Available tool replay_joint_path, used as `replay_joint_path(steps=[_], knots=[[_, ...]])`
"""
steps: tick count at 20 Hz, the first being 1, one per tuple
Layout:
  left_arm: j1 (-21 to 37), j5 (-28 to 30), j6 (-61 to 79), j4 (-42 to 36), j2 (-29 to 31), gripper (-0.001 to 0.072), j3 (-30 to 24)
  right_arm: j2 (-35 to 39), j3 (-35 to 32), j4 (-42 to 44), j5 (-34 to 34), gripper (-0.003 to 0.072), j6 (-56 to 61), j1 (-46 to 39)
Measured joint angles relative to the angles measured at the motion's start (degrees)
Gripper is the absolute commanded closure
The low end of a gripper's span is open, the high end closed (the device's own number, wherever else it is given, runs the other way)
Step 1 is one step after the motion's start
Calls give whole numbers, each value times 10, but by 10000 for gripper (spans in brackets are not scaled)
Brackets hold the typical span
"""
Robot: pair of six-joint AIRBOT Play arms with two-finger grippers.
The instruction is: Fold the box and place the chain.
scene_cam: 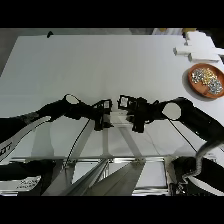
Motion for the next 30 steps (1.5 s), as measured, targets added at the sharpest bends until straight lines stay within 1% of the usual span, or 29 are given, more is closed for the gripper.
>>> replay_joint_path(steps=[1, 2, 3, 8, 9, 11, 12, 14, 15, 16, 21, 26, 27, 28, 29, 30], knots=[[0, 0, -1, 0, 0, 506, 0, -2, 0, -3, 0, 539, 0, 0], [0, 0, -1, 0, 0, 506, 0, -4, 0, -6, -1, 590, 0, 0], [0, 0, -1, 0, 0, 506, 0, -6, 0, -9, -3, 612, 0, 0], [0, 0, -2, -1, 0, 506, 0, -19, 0, -13, 0, 610, 1, 0], [0, 0, -1, -1, 0, 506, 0, -20, 0, -13, 2, 602, 1, 0], [0, 0, 1, 0, 0, 506, 0, -22, 0, -13, 8, 497, 1, 0], [0, 1, 1, 0, 0, 506, 0, -23, 0, -13, 16, 477, 2, 0], [0, 1, 3, 0, 0, 506, 0, -23, 0, -12, 31, 367, 0, 0], [0, 1, 3, 0, 0, 506, 0, -23, 0, -10, 38, 364, -3, 0], [0, 1, 2, 1, 0, 506, 0, -23, 0, -10, 43, 347, -3, 0], [0, 0, 1, 0, 0, 506, 0, -18, 0, -5, 56, 345, -4, 0], [0, -2, 0, 1, 0, 506, 0, -5, 1, 0, 31, 350, 0, 0], [0, -2, 0, 1, 0, 506, 0, -4, 1, 4, 27, 359, 0, 0], [0, -1, 0, 1, 0, 506, 0, -3, 1, 11, 22, 424, 1, 0], [0, -1, 0, 1, 0, 506, 0, -3, 1, 20, 18, 520, 1, 0], [0, -1, 0, 1, 0, 506, 0, -2, 1, 30, 17, 653, 1, -2]])
